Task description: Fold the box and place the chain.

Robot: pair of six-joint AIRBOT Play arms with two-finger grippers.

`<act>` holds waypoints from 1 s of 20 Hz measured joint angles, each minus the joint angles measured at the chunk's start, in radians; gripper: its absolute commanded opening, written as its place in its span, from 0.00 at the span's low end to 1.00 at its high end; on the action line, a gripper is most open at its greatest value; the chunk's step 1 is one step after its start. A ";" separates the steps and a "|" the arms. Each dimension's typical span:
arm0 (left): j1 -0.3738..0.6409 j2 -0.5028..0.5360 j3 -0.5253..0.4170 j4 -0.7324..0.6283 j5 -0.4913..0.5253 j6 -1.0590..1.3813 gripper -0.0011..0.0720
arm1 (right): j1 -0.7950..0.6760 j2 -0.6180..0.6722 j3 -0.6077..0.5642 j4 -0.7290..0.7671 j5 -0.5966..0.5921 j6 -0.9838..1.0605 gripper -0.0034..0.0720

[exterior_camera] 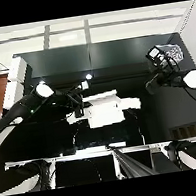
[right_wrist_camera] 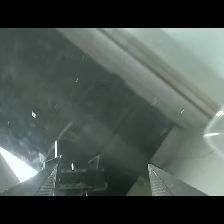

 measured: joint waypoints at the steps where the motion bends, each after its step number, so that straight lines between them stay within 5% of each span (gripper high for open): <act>1: -0.008 -0.003 0.000 0.006 0.025 0.011 0.05 | 0.000 -0.001 -0.016 0.015 0.000 -0.014 0.91; 8: -0.051 -0.049 0.003 0.064 0.097 0.013 0.05 | 0.033 -0.003 -0.134 0.303 0.002 -0.278 0.91; 20: -0.064 -0.073 0.005 0.097 0.127 0.011 0.05 | 0.155 -0.084 -0.172 0.445 0.131 -0.593 0.91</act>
